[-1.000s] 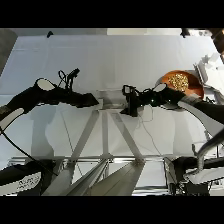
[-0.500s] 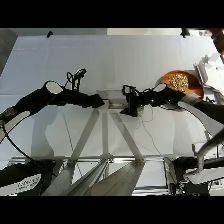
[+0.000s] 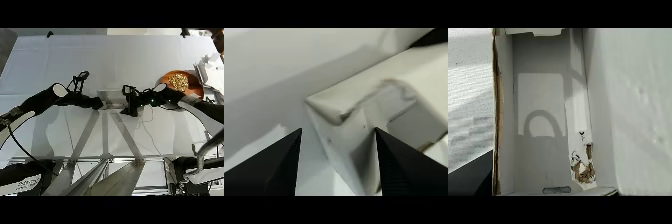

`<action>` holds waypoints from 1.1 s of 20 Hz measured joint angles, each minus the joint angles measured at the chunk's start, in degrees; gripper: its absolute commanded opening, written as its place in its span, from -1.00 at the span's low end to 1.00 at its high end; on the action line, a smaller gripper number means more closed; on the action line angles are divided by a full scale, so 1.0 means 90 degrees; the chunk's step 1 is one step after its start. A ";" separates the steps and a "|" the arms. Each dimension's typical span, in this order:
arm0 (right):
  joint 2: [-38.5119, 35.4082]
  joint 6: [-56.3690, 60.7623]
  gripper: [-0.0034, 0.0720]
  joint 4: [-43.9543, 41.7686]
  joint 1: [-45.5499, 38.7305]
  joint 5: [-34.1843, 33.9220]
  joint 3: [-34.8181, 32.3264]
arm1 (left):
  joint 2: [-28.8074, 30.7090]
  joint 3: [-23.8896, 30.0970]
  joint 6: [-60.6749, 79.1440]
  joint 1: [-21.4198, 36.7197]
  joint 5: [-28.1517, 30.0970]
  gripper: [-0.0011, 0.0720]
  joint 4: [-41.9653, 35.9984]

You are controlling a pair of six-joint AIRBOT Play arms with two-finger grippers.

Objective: Fold the box and place the chain.

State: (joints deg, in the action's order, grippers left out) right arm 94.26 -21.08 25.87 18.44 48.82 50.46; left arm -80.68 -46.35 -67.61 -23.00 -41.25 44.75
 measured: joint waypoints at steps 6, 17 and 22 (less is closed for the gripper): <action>0.0000 0.0000 -0.03 0.0000 0.0000 0.0000 0.0000 | -0.0044 -0.0148 -0.0277 -0.0090 0.0078 0.28 0.0284; 0.0000 0.0000 -0.03 -0.0002 0.0002 0.0000 0.0000 | -0.0172 -0.1413 -0.3228 -0.0709 -0.1078 0.56 0.3072; 0.0000 0.0000 -0.03 -0.0002 0.0000 0.0000 0.0000 | -0.0333 -0.1523 -0.4631 -0.1090 -0.1098 0.56 0.3738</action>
